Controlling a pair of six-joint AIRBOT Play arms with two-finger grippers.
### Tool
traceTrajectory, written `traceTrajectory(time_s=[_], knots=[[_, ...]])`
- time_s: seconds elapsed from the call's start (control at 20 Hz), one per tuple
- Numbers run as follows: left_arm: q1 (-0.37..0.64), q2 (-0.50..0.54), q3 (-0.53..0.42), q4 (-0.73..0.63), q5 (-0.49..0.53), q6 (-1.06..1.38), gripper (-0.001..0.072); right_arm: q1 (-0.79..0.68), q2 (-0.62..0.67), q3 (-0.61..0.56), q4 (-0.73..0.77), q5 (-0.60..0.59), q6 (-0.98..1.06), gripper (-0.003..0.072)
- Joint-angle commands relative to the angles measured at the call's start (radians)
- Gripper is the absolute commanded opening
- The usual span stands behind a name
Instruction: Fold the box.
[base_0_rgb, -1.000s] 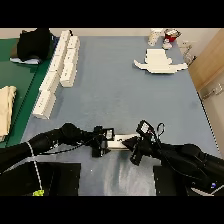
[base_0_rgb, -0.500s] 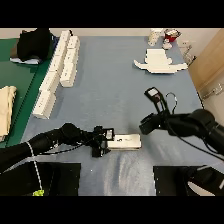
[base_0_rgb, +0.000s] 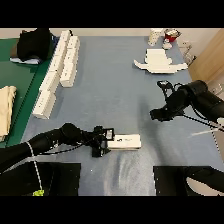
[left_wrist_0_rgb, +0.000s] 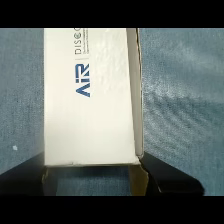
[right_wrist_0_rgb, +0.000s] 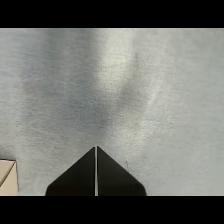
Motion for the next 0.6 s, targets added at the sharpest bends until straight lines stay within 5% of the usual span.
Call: traceTrajectory(time_s=[0.0, 0.3, 0.55], knots=[[0.001, -0.001, 0.000, 0.000, 0.000, 0.000, 0.0454, -0.013, -0.038, 0.021, 0.011, -0.029, 0.013, 0.0017], [0.086, 0.059, 0.002, 0.028, 0.047, -0.249, 0.0454, -0.013, -0.038, 0.021, 0.011, -0.029, 0.013, 0.0018], [0.468, 0.227, 0.001, 0.333, 0.059, -0.780, 0.0455, -0.013, -0.038, 0.021, 0.011, -0.029, 0.013, 0.0017]])
